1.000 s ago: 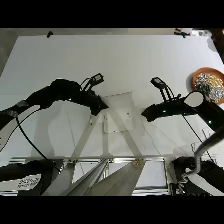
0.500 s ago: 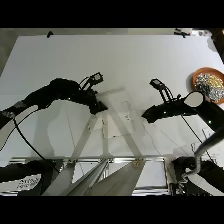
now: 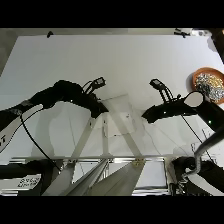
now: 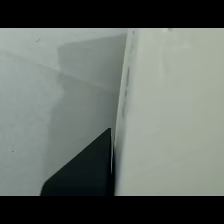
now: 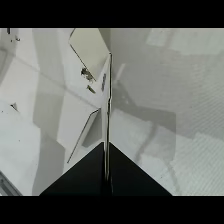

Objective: Fold the box and place the chain.

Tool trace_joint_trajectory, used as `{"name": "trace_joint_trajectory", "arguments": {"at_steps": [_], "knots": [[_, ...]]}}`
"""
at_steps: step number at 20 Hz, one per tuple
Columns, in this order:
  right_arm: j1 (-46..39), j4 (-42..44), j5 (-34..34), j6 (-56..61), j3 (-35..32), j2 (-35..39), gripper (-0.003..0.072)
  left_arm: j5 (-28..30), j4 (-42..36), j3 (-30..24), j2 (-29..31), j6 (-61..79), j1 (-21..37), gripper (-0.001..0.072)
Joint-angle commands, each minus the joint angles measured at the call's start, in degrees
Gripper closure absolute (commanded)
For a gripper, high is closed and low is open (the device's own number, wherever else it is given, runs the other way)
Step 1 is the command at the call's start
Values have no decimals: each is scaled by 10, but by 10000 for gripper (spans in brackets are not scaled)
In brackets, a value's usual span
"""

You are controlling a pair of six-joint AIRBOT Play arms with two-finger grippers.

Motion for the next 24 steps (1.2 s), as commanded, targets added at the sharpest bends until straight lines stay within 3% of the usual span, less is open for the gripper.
{"name": "trace_joint_trajectory", "arguments": {"at_steps": [1,5,6,7,10,16,20,22,24], "knots": [[0,0,1,0,0,0,673,-14,-9,0,-3,1,0,706],[0,0,9,0,0,0,671,-18,14,0,-1,1,0,707],[0,0,16,0,0,1,644,-14,14,0,4,1,0,708],[0,0,24,1,0,1,554,-8,15,0,12,3,0,709],[0,-4,62,16,0,4,498,17,45,0,43,12,-8,710],[0,-126,110,97,0,126,484,17,136,0,82,12,-114,709],[0,-238,168,148,0,251,489,-84,135,0,81,12,-201,709],[0,-251,181,153,0,299,490,-151,125,0,81,12,-219,709],[0,-255,180,170,0,330,490,-181,112,0,79,12,-217,710]]}}
